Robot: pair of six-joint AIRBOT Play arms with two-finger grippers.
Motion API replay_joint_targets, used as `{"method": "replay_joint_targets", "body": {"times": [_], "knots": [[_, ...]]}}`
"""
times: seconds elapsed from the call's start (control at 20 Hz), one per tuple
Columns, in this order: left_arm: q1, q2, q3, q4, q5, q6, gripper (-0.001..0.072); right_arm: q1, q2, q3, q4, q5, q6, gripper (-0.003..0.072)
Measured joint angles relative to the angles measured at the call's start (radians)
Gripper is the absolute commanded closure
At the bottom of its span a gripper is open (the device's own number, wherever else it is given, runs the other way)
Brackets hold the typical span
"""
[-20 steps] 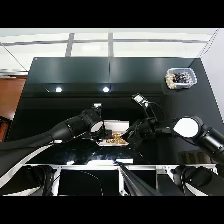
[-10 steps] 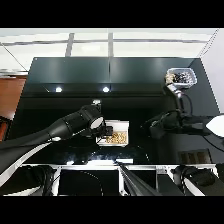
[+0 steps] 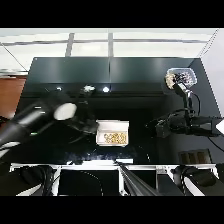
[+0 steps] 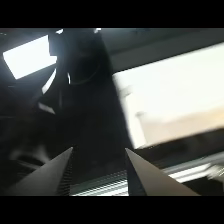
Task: Fold the box and place the chain.
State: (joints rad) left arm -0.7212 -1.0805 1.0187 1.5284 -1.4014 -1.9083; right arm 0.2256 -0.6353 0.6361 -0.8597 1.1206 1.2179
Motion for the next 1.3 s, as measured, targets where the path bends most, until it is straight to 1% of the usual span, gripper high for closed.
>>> {"method": "replay_joint_targets", "body": {"times": [0.1,0.15,0.2,0.25,0.3,0.35,0.4,0.45,0.5,0.6,0.7,0.8,0.9,1.0,1.15,1.3], "knots": [[0.117,0.085,-0.070,-0.021,0.004,0.148,0.0299,-0.002,0.001,0.000,-0.001,-0.002,0.003,0.0235],[0.196,0.122,-0.120,-0.066,0.026,0.239,0.0299,-0.002,0.001,0.000,-0.002,-0.005,0.004,0.0235],[0.275,0.150,-0.173,-0.142,0.066,0.344,0.0263,-0.003,0.001,0.000,-0.005,-0.007,0.006,0.0235],[0.364,0.169,-0.235,-0.256,0.095,0.486,0.0046,-0.003,0.001,0.000,-0.005,-0.016,0.006,0.0235],[0.446,0.180,-0.296,-0.383,0.117,0.636,-0.0007,-0.003,0.001,0.000,-0.009,-0.023,0.006,0.0235],[0.526,0.181,-0.357,-0.511,0.139,0.805,-0.0007,-0.003,0.001,0.000,-0.010,-0.031,0.006,0.0235],[0.586,0.176,-0.409,-0.610,0.153,0.965,-0.0008,-0.003,0.001,0.000,-0.010,-0.039,0.006,0.0235],[0.631,0.165,-0.458,-0.693,0.177,1.141,-0.0007,-0.003,0.001,0.000,-0.012,-0.045,0.006,0.0235],[0.656,0.151,-0.492,-0.753,0.189,1.307,-0.0004,-0.003,0.001,0.000,-0.011,-0.052,0.006,0.0235],[0.655,0.112,-0.537,-0.827,0.225,1.614,-0.0005,-0.003,0.001,0.000,-0.012,-0.058,0.006,0.0235],[0.597,0.056,-0.546,-0.842,0.274,1.833,-0.0005,-0.003,0.001,0.000,-0.013,-0.060,0.006,0.0235],[0.517,-0.010,-0.532,-0.824,0.305,1.976,-0.0004,-0.003,0.001,0.000,-0.013,-0.060,0.006,0.0235],[0.447,-0.069,-0.517,-0.808,0.333,2.060,-0.0005,-0.003,0.001,0.000,-0.013,-0.060,0.006,0.0234],[0.406,-0.112,-0.509,-0.805,0.355,2.108,-0.0005,-0.003,0.001,0.000,-0.013,-0.060,0.005,0.0235],[0.378,-0.148,-0.502,-0.841,0.375,2.144,-0.0005,-0.003,0.001,0.000,-0.013,-0.060,0.005,0.0235],[0.369,-0.162,-0.498,-0.869,0.397,2.150,-0.0004,-0.003,0.001,0.000,-0.013,-0.060,0.005,0.0235]]}}
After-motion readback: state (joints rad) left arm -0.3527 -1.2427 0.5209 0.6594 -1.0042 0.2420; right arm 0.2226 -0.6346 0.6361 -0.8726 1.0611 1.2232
